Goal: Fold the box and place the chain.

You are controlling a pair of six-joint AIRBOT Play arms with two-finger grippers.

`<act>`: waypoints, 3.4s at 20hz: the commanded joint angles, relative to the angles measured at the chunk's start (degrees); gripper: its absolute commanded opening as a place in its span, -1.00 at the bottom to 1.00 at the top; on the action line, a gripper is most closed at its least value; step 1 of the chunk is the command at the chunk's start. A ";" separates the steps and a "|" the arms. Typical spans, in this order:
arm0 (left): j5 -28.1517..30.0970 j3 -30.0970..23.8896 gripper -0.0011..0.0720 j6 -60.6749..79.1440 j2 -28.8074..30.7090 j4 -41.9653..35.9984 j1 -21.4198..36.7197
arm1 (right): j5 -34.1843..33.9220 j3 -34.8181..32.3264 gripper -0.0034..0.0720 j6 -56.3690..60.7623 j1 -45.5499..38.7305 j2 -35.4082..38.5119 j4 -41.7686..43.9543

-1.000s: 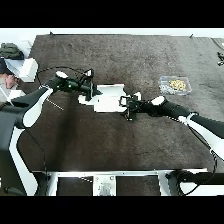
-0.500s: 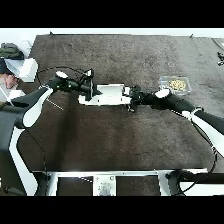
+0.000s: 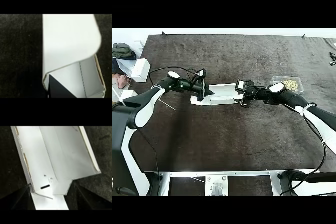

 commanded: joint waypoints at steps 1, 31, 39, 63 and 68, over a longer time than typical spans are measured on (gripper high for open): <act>0.02 -0.02 -0.94 0.02 -0.02 0.02 0.04 | 1.77 0.31 0.66 -0.15 -0.81 -0.33 0.04; -0.04 -0.02 -0.94 0.02 -0.02 0.00 0.04 | 28.52 22.86 0.66 5.90 -5.81 -19.06 -4.68; 0.00 -0.02 -0.94 0.02 -0.02 0.00 0.04 | 35.08 25.68 0.66 8.26 -5.29 -22.75 -4.13; 0.00 -0.02 -0.94 0.02 -0.02 0.00 0.04 | 31.10 25.64 0.65 7.17 -4.33 -25.03 -4.26; 0.00 -0.02 -0.94 0.02 -0.02 0.02 0.04 | 31.06 25.62 0.65 7.15 -4.31 -25.49 -4.26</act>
